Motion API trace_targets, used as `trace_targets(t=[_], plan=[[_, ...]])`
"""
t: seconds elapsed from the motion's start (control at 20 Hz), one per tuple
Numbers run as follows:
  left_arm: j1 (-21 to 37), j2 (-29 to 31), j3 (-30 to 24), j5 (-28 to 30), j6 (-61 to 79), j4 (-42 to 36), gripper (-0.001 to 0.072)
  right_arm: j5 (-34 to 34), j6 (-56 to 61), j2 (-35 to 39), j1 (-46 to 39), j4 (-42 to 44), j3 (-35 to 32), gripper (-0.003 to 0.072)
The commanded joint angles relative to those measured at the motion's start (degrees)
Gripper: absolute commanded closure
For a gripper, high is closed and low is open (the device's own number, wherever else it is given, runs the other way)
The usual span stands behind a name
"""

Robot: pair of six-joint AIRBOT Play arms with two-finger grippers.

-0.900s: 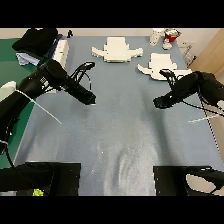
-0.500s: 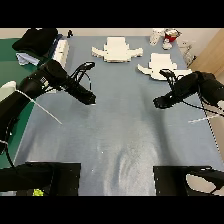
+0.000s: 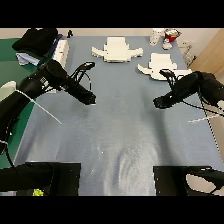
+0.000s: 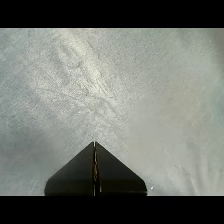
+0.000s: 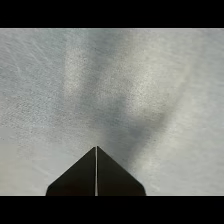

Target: Fold the box.

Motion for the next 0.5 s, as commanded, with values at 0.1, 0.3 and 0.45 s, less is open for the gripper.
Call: trace_targets(t=[0.1,0.3,0.45], plan=[[0.00,0.00,0.04,2.40,0.02,0.00,0.0697,0.48,0.22,-0.15,0.04,10.82,0.07,0.0668],[0.00,0.00,0.04,4.85,0.02,-0.02,0.0697,3.04,11.85,-1.40,-1.44,7.26,1.79,0.0505],[0.00,0.00,0.04,6.19,0.00,-0.33,0.0697,1.18,13.57,-5.57,-9.40,2.29,11.10,0.0435]])
